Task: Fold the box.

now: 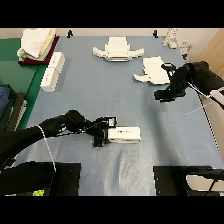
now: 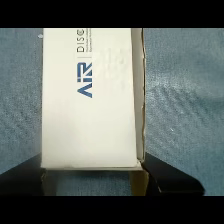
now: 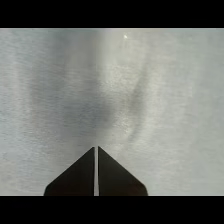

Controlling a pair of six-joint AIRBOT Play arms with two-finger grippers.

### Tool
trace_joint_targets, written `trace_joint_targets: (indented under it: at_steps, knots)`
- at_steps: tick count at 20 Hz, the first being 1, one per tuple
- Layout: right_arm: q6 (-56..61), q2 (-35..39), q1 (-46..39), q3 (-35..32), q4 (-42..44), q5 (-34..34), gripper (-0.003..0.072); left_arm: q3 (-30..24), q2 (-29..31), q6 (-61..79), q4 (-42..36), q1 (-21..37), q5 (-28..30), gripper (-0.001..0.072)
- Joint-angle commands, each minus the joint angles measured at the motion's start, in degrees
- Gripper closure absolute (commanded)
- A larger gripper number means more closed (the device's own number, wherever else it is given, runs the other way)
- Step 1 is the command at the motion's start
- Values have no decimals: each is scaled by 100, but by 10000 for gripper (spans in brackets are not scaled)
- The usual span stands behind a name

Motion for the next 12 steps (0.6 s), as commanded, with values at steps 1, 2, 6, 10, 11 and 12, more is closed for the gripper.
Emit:
trace_joint_targets:
  at_steps: [1,2,6,10,11,12]
  knots:
    - [103,-107,-57,31,-37,-131,652,4,-2,2,2,2,2,251]
    - [103,-107,-57,31,-39,-131,652,4,-2,2,2,2,2,251]
    - [103,-107,-57,31,-39,-131,652,4,0,-4,-68,4,2,251]
    - [103,-107,-57,33,-37,-131,652,4,374,-984,245,175,11,251]
    - [103,-107,-57,33,-37,-131,652,4,597,-1368,435,367,13,251]
    - [103,-107,-57,31,-37,-131,652,4,822,-1836,616,625,15,251]
